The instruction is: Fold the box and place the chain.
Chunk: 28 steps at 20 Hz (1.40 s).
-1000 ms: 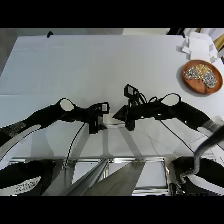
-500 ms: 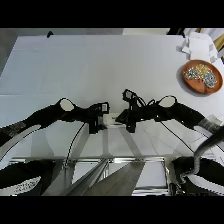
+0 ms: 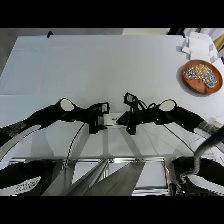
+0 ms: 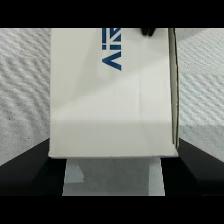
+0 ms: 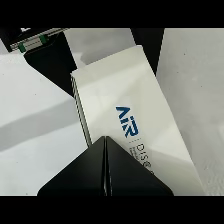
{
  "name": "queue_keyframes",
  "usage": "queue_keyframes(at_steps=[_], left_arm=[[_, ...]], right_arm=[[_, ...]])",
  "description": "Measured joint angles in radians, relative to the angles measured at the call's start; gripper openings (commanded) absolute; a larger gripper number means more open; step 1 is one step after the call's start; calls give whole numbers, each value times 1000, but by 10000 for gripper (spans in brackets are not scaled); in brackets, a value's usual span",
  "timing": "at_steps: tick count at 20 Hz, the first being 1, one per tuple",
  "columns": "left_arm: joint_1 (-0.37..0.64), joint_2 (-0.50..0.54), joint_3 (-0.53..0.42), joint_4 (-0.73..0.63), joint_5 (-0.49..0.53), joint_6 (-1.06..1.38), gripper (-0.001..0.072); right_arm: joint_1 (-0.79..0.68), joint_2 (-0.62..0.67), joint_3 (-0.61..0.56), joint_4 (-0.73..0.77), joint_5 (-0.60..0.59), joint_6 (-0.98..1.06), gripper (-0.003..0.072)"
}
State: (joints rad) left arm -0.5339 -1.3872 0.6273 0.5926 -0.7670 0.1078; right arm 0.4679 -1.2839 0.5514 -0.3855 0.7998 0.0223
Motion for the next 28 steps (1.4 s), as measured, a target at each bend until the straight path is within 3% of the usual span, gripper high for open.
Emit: queue_keyframes(at_steps=[5,10,13,17,19,23,28], left_arm=[[0,0,0,-2,-1,-3,9],[0,0,0,-1,-5,-3,9],[0,0,0,-1,-5,-2,9],[0,0,0,-1,-5,-1,9],[0,0,0,-1,-5,-1,9],[0,0,0,-1,-6,-1,9],[0,0,0,0,-8,-1,9]], right_arm=[[0,34,-3,-12,-23,3,16],[0,222,14,-53,-40,130,15],[-1,338,34,-272,-14,439,12],[-1,402,39,-699,222,913,15],[-1,412,24,-838,330,1071,15],[-1,407,-8,-962,396,1366,16],[-1,386,-20,-1004,454,1651,17]])
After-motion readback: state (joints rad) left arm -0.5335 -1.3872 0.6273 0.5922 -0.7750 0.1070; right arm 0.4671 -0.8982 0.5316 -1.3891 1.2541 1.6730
